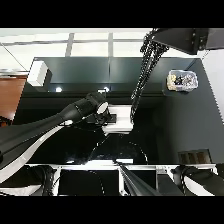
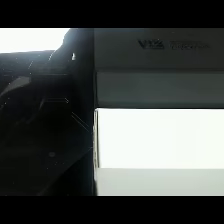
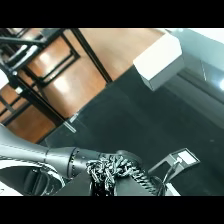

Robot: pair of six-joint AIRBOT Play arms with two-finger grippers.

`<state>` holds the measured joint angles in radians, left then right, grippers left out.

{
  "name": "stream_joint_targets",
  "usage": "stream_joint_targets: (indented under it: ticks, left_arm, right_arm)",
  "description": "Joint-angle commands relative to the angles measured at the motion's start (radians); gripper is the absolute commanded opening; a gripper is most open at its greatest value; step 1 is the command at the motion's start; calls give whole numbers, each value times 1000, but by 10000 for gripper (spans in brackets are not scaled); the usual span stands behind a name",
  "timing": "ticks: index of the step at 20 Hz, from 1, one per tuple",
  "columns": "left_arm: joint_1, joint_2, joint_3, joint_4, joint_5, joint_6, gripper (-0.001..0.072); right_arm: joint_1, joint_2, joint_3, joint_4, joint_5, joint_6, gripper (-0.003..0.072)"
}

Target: Fold the box and place the chain.

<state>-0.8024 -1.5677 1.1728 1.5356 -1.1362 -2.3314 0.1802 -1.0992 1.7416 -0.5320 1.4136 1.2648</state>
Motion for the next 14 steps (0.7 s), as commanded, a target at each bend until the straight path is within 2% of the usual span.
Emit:
stream_joint_targets:
  ticks: [1,6,11,14]
  left_arm:
    - [1,-1,1,0,1,0,29]
    - [1,-1,1,0,1,0,28]
    - [1,-1,1,0,1,0,28]
    - [1,-1,1,0,1,0,28]
  right_arm:
    - [11,-9,-23,-22,10,11,14]
    - [11,-9,-128,-21,24,14,15]
    - [91,-9,-378,-24,-7,17,15]
    - [93,-9,-470,-53,-49,16,15]
